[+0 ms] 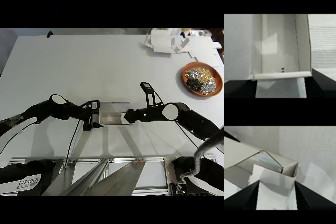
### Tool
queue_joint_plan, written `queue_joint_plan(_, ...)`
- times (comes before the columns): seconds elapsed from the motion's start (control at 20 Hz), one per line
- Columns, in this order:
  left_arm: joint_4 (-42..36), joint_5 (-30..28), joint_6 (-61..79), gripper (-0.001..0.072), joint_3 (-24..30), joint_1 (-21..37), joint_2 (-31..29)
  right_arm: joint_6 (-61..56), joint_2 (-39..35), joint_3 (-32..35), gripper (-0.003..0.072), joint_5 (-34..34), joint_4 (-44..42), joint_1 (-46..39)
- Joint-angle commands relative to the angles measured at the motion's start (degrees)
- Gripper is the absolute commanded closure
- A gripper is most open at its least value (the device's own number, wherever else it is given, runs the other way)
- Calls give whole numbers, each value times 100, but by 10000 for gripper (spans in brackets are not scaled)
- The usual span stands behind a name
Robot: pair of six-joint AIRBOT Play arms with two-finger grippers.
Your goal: Fold the box and place the chain.
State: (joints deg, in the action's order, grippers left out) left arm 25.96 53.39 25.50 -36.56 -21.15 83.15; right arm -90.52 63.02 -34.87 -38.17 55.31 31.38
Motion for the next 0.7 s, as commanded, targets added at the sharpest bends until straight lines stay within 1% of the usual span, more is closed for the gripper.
queue_joint_plan(0.0,0,-2,0,499,2,-2,-4,-315,2,-24,197,50,33,136)
queue_joint_plan(0.1,0,0,0,499,0,-2,-4,-627,2,-24,199,111,247,302)
queue_joint_plan(0.25,0,-2,0,499,0,-2,-4,-1379,173,-195,200,7,1014,610)
queue_joint_plan(0.35,0,-2,0,499,2,-2,-4,-1648,507,-509,200,-195,1318,815)
queue_joint_plan(0.5,0,-2,0,499,2,-2,-4,-2028,1038,-1001,200,-501,1443,992)
queue_joint_plan(0.65,0,0,0,499,2,-2,-4,-2765,1276,-1303,205,-796,2090,1123)
